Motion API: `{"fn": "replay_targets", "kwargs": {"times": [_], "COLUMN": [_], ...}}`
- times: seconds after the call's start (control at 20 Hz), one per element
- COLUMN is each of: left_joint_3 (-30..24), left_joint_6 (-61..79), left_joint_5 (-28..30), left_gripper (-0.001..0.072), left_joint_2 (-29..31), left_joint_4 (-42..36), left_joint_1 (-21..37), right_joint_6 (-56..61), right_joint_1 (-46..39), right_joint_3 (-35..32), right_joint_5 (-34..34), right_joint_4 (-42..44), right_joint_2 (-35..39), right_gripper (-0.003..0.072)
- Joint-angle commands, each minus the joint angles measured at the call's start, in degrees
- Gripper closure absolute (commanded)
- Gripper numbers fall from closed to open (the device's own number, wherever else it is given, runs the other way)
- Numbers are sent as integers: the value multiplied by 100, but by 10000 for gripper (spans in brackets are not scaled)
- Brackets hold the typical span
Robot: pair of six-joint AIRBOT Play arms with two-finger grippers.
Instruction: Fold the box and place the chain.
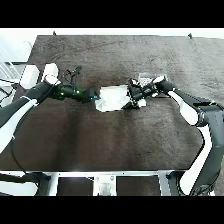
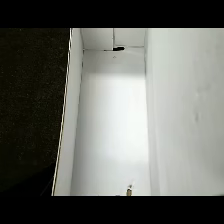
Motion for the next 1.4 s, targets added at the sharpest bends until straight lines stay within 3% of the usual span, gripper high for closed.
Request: {"fn": "replay_targets", "kwargs": {"times": [0.0,0.55,1.35], "left_joint_3": [-164,-299,-264], "left_joint_6": [17,17,-688], "left_joint_5": [-339,24,1108], "left_gripper": [322,323,322], "left_joint_2": [31,11,-114], "left_joint_4": [175,437,-9], "left_joint_1": [225,284,-511], "right_joint_6": [0,0,0], "right_joint_1": [2,2,2], "right_joint_3": [0,0,0], "right_joint_5": [0,0,2], "right_joint_4": [2,2,2], "right_joint_2": [-2,-2,-2], "right_gripper": [187,187,187]}}
